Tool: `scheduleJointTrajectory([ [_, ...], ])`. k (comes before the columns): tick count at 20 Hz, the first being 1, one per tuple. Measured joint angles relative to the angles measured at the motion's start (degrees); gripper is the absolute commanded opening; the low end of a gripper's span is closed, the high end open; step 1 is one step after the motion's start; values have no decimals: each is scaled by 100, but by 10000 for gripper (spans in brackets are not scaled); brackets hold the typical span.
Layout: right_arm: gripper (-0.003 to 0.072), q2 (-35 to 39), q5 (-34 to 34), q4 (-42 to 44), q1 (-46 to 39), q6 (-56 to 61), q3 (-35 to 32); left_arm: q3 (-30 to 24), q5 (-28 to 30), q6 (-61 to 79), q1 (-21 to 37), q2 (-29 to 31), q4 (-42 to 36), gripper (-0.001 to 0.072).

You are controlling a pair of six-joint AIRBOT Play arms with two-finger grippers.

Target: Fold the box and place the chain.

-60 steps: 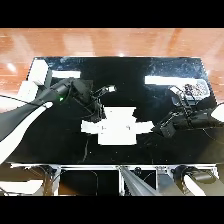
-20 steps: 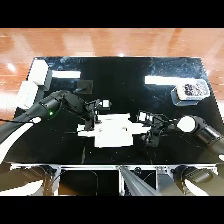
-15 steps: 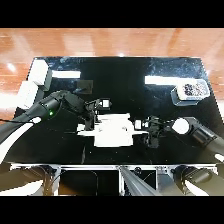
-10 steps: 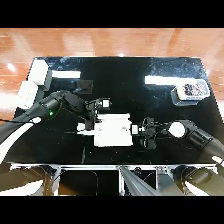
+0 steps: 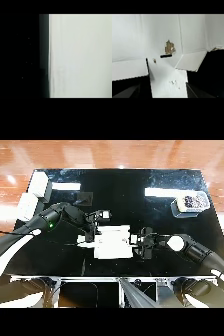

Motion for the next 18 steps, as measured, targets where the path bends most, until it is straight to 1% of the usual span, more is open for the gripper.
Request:
scheduleJointTrajectory([
  [8, 715, 0, 339, 92, 0, -903, -46, 0, 7, 0, 0, 0, 9, 16],
  [13, 711, -4, 568, 367, 7, -1405, -101, 0, 9, -2, 0, -2, 11, 16],
  [18, 711, -66, 538, 503, 203, -1609, -190, 0, 7, -17, 0, 0, 11, 17],
])
